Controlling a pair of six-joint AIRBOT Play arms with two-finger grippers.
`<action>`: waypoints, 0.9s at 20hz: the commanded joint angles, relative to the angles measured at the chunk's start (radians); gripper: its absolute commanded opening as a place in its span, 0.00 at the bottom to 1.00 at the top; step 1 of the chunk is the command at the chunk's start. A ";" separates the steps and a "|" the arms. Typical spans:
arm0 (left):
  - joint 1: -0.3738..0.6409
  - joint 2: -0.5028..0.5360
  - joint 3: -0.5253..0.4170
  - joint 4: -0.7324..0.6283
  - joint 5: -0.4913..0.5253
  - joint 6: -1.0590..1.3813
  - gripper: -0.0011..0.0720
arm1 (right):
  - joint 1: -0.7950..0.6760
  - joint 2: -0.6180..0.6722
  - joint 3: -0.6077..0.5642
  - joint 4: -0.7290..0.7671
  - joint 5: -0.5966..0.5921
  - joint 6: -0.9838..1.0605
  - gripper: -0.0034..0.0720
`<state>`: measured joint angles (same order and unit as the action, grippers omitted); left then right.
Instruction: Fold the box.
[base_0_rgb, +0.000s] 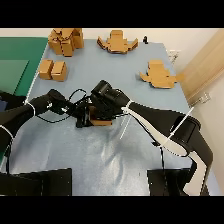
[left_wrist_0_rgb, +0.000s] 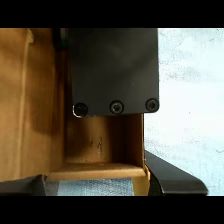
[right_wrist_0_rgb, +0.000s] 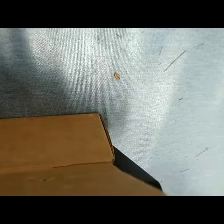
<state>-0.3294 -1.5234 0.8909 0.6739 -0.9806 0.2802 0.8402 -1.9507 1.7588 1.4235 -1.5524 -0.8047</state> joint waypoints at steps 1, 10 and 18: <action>-0.001 0.001 0.000 0.003 0.002 -0.012 0.25 | 0.001 -0.003 0.000 0.009 0.002 -0.011 0.06; -0.001 0.001 0.000 0.003 0.002 -0.012 0.25 | -0.007 -0.002 0.063 0.013 0.020 -0.039 0.06; 0.000 0.001 0.000 0.003 0.003 -0.012 0.25 | -0.012 -0.001 0.062 0.036 -0.001 -0.032 0.51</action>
<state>-0.3294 -1.5234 0.8902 0.6724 -0.9810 0.2634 0.8288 -1.9526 1.8191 1.4540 -1.5490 -0.8440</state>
